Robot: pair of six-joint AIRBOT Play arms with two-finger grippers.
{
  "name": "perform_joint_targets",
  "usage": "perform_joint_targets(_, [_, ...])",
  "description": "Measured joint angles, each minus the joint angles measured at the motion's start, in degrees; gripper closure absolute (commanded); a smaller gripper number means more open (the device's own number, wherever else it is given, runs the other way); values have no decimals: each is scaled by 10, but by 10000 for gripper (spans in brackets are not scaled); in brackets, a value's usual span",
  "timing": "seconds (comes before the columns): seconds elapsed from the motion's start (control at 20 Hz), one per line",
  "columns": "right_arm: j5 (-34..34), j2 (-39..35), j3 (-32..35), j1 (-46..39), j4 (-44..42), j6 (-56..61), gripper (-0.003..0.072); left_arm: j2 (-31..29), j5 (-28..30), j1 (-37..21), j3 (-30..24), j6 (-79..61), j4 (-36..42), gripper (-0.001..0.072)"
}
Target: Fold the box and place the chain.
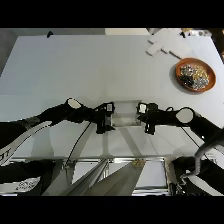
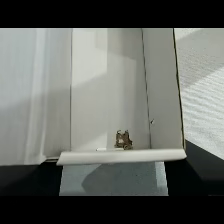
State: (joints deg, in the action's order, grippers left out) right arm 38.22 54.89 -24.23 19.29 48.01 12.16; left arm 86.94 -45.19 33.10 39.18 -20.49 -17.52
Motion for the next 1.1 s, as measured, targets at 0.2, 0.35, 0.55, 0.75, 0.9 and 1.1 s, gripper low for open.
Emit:
perform_joint_targets(0.2, [20, -76, 0, -40, 150, 346, 671, 0, 0, 0, 0, 0, 0, 576])
perform_joint_targets(0.35, [49, -124, 0, -109, 262, 541, 670, 0, 0, 0, 0, 0, 0, 576])
perform_joint_targets(0.55, [77, -128, 0, -183, 319, 680, 670, 0, 0, 0, 0, 0, 0, 576])
perform_joint_targets(0.75, [96, -69, 0, -203, 267, 704, 670, 0, 0, 0, 0, 0, 0, 576])
perform_joint_targets(0.9, [113, -12, 0, -207, 178, 662, 670, 0, 0, 0, 0, -1, 0, 576])
perform_joint_targets(1.1, [128, 41, 0, -210, 73, 604, 670, 0, 0, 0, 0, -1, 0, 576])
